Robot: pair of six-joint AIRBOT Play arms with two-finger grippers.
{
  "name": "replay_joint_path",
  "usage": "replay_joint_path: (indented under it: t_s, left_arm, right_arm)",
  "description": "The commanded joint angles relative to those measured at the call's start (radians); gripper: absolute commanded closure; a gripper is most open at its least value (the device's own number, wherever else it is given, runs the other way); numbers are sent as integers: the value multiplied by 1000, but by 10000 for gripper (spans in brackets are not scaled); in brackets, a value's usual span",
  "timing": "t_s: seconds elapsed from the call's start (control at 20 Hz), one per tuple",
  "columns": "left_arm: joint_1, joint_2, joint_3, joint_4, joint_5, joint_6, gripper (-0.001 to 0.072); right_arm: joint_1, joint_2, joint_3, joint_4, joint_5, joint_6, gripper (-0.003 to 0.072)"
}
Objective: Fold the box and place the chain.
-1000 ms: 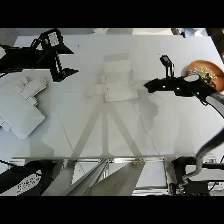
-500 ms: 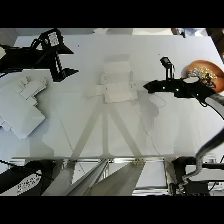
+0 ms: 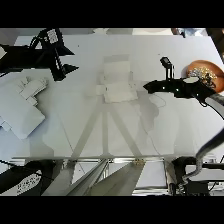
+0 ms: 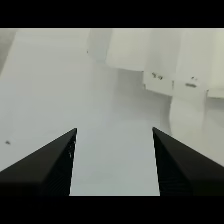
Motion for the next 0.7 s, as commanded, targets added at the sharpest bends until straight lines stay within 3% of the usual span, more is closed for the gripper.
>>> replay_joint_path:
  t_s: [0.0, 0.2, 0.25, 0.3, 0.35, 0.4, 0.55, 0.65]
  left_arm:
    - [-19, 0, 0, -50, -81, -159, 202]
    - [-79, 0, 0, -54, -160, -179, 203]
    - [-95, 0, 0, -55, -146, -178, 245]
    - [-110, 0, 0, -55, -108, -179, 380]
    - [-122, 0, 0, -55, -52, -196, 566]
    - [-131, -6, 0, -55, 7, -222, 604]
    - [-136, -66, 1, -66, 161, -337, 386]
    - [-118, -143, 16, -65, 228, -464, 380]
  right_arm:
    - [0, 0, 0, 0, 1, 0, 672]
    - [0, 0, 0, 0, 1, 0, 672]
    - [0, 0, 0, 0, 1, 0, 672]
    - [0, 0, 0, 0, 1, 0, 672]
    - [0, 0, 0, 0, 1, 0, 672]
    - [0, 0, 0, 0, 1, 0, 672]
    - [0, 0, 0, 0, 1, 0, 672]
    - [0, 0, 0, 0, 1, 0, 672]
